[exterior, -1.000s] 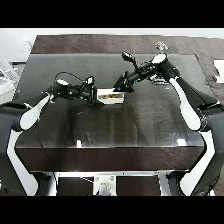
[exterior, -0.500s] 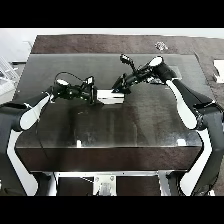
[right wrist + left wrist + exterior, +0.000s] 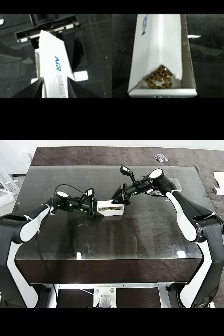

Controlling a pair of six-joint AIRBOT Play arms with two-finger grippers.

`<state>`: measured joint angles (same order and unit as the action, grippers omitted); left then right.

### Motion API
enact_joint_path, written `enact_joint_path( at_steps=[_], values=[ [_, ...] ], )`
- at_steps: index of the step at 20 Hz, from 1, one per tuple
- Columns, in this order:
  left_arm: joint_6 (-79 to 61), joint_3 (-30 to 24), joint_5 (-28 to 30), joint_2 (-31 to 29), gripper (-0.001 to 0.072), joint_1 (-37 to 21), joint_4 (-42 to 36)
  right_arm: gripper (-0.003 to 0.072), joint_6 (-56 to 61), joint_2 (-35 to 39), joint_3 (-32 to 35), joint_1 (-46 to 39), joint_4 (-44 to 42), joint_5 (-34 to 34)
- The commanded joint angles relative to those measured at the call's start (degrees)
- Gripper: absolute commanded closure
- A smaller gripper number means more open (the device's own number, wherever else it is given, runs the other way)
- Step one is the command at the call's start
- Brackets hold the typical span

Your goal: Fold the box and place the chain.

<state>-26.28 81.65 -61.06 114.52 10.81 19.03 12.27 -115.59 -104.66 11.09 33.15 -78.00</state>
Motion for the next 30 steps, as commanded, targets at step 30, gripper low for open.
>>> enact_joint_path(
  at_steps=[30],
  values=[
    [-0.13, 0.0, 0.0, 0.0, 0.0171, -0.04, 0.02, 0.0321, -3.61, 0.04, 5.66, 1.22, 1.46, -0.35]
  ],
)
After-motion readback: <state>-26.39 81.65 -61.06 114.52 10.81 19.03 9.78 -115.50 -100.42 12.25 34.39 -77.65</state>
